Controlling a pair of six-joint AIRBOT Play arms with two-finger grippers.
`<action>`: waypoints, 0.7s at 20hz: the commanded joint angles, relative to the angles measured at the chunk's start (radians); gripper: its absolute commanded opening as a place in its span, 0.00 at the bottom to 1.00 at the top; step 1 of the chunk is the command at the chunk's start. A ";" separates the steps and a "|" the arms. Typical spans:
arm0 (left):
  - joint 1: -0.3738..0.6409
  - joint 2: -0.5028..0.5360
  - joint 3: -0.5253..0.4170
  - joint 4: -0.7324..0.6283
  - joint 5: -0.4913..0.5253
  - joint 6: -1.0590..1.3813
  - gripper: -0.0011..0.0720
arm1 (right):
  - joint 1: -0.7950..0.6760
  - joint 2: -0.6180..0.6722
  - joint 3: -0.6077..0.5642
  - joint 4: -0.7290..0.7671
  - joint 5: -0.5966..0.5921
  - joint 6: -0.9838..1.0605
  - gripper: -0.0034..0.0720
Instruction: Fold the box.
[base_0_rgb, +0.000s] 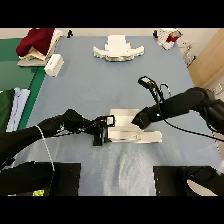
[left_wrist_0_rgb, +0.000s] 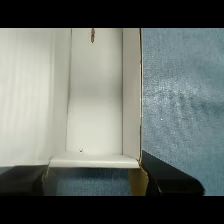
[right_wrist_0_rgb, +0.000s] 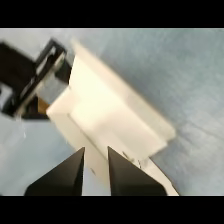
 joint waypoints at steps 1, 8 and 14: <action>0.000 0.000 0.001 0.000 0.001 -0.001 0.59 | 0.001 0.112 -0.039 -0.116 -0.156 -0.153 0.60; 0.000 0.000 0.001 0.000 0.001 -0.001 0.59 | 0.001 0.122 -0.254 -0.188 0.024 -0.587 0.97; 0.000 0.000 0.001 0.000 0.001 -0.001 0.59 | 0.001 0.080 -0.330 -0.141 0.219 -0.761 1.00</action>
